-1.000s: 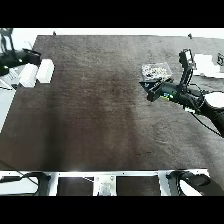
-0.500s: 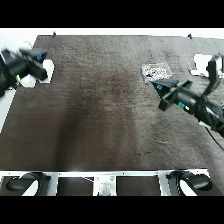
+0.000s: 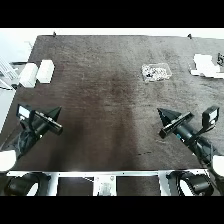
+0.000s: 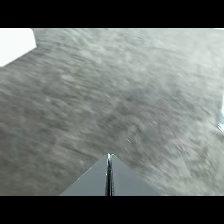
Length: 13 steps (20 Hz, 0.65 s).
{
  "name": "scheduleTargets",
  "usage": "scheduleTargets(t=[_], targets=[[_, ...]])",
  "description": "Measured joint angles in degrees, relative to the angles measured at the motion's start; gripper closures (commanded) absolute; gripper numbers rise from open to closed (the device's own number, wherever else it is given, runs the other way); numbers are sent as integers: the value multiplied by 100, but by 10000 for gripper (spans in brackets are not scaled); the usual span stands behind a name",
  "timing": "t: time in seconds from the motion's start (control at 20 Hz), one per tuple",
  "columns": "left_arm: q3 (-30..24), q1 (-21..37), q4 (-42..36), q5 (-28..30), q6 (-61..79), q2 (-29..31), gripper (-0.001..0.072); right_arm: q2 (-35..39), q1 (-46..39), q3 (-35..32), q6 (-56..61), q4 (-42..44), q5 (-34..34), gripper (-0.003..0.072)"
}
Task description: Fold the box and place the chain.
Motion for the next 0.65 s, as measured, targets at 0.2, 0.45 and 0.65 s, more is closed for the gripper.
scheduleTargets(t=[0.2,0.45,0.65], targets=[[-304,-42,-57,68,-13,160,689,424,0,-610,0,-13,-332,672],[-396,-55,-76,109,-33,210,688,551,0,-839,2,-15,-455,672],[-413,-55,-81,118,-35,219,688,577,0,-881,0,-17,-481,672]])
